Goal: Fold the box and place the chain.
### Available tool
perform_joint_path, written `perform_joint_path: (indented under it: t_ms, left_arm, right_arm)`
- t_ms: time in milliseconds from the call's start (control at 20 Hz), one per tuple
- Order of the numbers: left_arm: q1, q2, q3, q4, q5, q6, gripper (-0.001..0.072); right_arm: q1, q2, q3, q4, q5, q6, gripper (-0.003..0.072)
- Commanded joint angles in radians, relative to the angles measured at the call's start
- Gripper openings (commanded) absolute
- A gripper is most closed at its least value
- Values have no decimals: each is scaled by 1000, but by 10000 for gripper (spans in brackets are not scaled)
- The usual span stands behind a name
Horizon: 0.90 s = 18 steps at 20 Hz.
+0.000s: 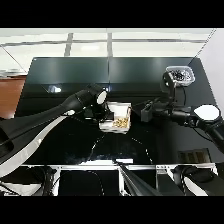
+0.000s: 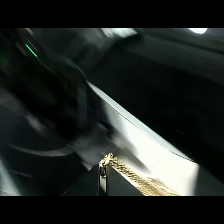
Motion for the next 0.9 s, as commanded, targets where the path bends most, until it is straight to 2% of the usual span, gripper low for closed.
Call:
perform_joint_path:
  t_ms: [0,150,350,400,450,500,650,850]
  left_arm:
    - [1,0,1,0,0,0,31]
    - [1,0,1,0,1,0,31]
    - [1,0,1,0,0,0,31]
    - [1,0,1,0,0,0,31]
    - [1,0,1,0,0,0,31]
    - [1,0,1,0,1,0,31]
    - [1,0,1,1,4,0,31]
    - [1,-6,1,3,-7,1,31]
  right_arm:
    - [-1,5,8,151,82,18,14]
    - [0,5,35,163,126,18,14]
    - [0,3,34,112,69,47,29]
    - [0,3,34,80,66,53,178]
    - [0,3,34,26,66,61,407]
    - [-1,3,34,-35,65,76,443]
    - [-11,3,34,-165,48,93,441]
    - [-75,3,34,-221,2,93,441]
